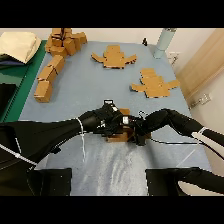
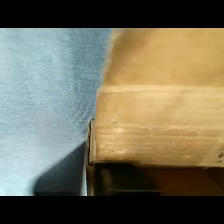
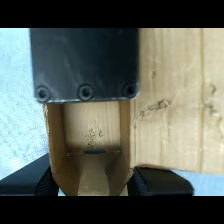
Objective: Fold the box.
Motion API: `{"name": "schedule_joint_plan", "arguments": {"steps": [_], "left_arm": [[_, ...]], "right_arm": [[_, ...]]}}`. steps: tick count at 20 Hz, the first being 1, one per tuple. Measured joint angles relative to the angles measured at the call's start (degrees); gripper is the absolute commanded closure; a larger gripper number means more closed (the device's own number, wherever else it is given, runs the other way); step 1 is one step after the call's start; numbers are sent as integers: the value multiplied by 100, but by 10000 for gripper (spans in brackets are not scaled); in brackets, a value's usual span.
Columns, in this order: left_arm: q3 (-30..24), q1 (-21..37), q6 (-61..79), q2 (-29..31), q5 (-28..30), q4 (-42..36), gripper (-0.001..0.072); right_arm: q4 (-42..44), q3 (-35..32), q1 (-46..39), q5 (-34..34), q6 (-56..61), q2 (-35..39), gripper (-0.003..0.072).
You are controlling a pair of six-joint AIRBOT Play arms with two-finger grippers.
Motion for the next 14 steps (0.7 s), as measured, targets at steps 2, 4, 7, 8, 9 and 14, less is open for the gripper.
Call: {"name": "schedule_joint_plan", "arguments": {"steps": [2, 4, 7, 8, 9, 14], "left_arm": [[13, 0, -4, 0, 0, -57, 235], [24, 0, -17, 0, -7, -66, 234], [33, 4, -22, 0, -81, -142, 235], [39, 26, -22, 0, -120, -221, 234], [50, 55, -20, 0, -181, -271, 235], [166, 413, 295, 0, -511, -901, 235]], "right_arm": [[2, 0, 0, 0, 0, 2, 232], [2, 0, 0, 0, 2, 2, 232], [2, 0, 0, 0, 2, 2, 232], [2, 0, 0, 0, 2, 0, 232], [2, 0, 0, 0, 4, 0, 232], [4, 0, 0, 0, 4, 0, 231]]}}
